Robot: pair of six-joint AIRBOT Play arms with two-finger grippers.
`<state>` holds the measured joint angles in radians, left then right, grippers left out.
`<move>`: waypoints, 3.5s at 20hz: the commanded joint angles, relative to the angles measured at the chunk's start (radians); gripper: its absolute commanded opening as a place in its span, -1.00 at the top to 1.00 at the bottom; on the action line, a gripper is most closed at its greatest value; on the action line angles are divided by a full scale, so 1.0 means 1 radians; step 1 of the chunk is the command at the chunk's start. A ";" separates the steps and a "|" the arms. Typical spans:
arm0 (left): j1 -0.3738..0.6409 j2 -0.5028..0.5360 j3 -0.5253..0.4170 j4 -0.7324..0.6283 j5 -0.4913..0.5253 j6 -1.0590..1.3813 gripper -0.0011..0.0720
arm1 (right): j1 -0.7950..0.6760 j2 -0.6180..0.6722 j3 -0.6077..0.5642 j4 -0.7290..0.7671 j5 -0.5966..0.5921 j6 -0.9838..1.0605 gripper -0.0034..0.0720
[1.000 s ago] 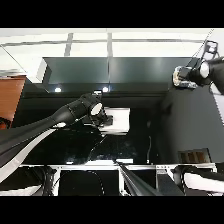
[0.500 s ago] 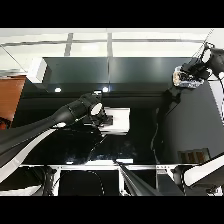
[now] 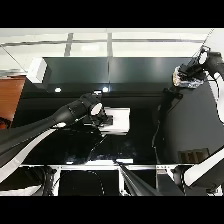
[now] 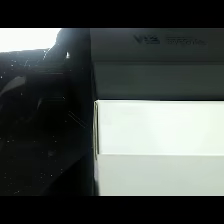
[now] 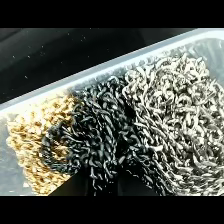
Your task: Fold the box and place the chain.
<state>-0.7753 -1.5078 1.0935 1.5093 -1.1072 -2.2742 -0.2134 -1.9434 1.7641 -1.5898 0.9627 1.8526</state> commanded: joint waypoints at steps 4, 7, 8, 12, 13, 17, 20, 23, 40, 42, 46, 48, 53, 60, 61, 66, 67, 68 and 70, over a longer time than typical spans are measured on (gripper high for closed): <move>0.000 0.000 0.001 0.000 0.000 0.000 0.91 | 0.000 0.086 0.198 0.017 0.228 -0.218 0.89; 0.000 0.000 0.001 0.000 0.000 0.000 0.91 | 0.005 0.252 0.213 0.028 0.295 -0.293 0.89; 0.000 0.000 0.001 0.000 0.000 0.000 0.91 | 0.009 0.310 0.213 0.044 0.314 -0.304 0.89; 0.000 0.000 0.001 -0.001 -0.001 0.000 0.91 | 0.010 0.532 0.208 0.198 0.394 -0.344 0.89; 0.000 0.000 0.001 -0.002 -0.001 0.000 0.91 | 0.013 0.583 0.193 0.235 0.416 -0.347 0.89; 0.000 0.000 0.001 -0.003 -0.005 0.000 0.91 | 0.080 0.762 0.105 0.319 0.490 -0.371 0.89; 0.000 0.000 0.001 -0.003 -0.005 0.000 0.91 | 0.154 0.831 0.032 0.439 0.620 -0.403 0.89; 0.000 0.000 0.001 -0.004 -0.005 0.000 0.91 | 0.277 0.863 -0.065 0.532 0.677 -0.403 0.89; 0.000 0.000 0.001 -0.003 -0.001 0.000 0.91 | 0.621 0.790 -0.306 0.741 0.454 -0.481 0.89; 0.000 0.000 0.001 -0.003 -0.001 0.000 0.91 | 0.633 0.786 -0.365 0.752 0.417 -0.481 0.89; 0.000 0.000 0.001 -0.003 -0.001 0.000 0.91 | 0.679 0.785 -0.526 0.755 0.313 -0.480 0.89; 0.000 0.000 0.001 -0.003 -0.001 0.000 0.91 | 0.683 0.785 -0.600 0.755 0.282 -0.477 0.89; 0.000 0.000 0.001 -0.003 -0.001 0.000 0.91 | 0.713 0.776 -0.725 0.755 0.141 -0.465 0.89; 0.000 0.000 0.001 -0.003 -0.001 0.000 0.91 | 0.729 0.688 -0.752 0.716 0.073 -0.465 0.83; 0.000 0.000 0.001 -0.003 -0.001 0.000 0.91 | 0.726 0.688 -0.751 0.716 0.080 -0.465 0.44; 0.000 0.000 0.001 -0.003 0.000 0.000 0.91 | 0.662 0.737 -0.751 0.549 0.111 -0.431 0.13; 0.000 0.000 0.001 -0.004 0.000 0.000 0.91 | 0.639 0.762 -0.751 0.484 0.126 -0.414 0.13; 0.000 0.000 0.001 -0.003 0.000 0.000 0.91 | 0.617 0.787 -0.751 0.419 0.143 -0.404 0.14; 0.000 0.000 0.001 -0.003 0.000 0.000 0.91 | 0.583 0.828 -0.751 0.303 0.183 -0.396 0.14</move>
<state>-0.7753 -1.5078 1.0935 1.5059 -1.1080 -2.2742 0.4160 -1.1664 1.0134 -1.1069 1.0988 1.4311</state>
